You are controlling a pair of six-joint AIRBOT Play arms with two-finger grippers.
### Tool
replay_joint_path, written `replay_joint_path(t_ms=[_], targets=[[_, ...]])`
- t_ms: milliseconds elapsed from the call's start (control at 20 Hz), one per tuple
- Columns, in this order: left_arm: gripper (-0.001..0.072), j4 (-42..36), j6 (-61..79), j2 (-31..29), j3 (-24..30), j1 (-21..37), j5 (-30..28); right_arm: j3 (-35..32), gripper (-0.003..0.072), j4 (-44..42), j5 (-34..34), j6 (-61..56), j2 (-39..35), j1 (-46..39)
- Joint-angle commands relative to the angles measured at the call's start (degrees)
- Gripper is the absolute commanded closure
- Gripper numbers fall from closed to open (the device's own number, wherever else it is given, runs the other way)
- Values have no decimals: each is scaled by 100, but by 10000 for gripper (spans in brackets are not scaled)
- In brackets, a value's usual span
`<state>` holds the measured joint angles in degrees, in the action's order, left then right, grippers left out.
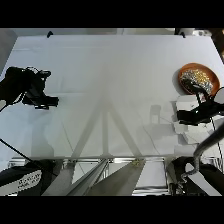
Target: Fold the box and place the chain.
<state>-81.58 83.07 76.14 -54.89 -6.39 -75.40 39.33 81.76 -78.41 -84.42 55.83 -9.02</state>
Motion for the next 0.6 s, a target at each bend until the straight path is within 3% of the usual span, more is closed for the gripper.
replay_joint_path(t_ms=[0,550], targets=[[696,2,2,-2,2,-2,0,4,670,0,-2,0,2,-4],[696,2,2,-2,2,-2,0,7,669,151,304,24,2,-4]])
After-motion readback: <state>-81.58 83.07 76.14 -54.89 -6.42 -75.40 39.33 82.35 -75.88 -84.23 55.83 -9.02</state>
